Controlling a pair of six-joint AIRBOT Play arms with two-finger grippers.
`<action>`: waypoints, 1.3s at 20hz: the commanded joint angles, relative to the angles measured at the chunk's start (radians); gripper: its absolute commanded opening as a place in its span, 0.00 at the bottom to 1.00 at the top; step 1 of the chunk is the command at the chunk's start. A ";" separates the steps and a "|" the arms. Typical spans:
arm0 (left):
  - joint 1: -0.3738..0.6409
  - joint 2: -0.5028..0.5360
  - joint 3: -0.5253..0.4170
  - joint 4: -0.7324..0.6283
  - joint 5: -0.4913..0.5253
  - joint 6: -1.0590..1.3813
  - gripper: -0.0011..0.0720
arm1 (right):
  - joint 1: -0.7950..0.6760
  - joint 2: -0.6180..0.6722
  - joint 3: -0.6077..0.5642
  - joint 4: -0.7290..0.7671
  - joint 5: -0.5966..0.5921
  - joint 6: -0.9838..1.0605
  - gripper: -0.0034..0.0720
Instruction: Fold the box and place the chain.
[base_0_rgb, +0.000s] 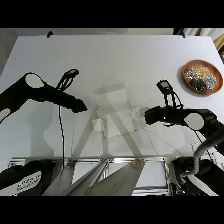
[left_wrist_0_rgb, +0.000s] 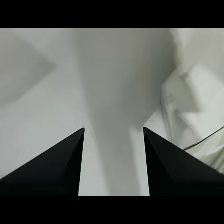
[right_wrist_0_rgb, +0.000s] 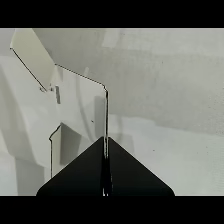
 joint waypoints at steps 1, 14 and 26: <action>0.027 -0.094 0.000 -0.325 -0.052 0.294 0.70 | 0.001 0.001 0.000 0.002 0.000 0.009 0.06; -0.037 -0.285 0.000 -0.446 -0.080 0.505 0.78 | 0.001 0.001 0.000 0.002 0.000 0.010 0.06; -0.073 -0.283 0.000 -0.389 0.023 0.592 0.17 | 0.001 0.001 0.000 0.002 0.004 0.010 0.06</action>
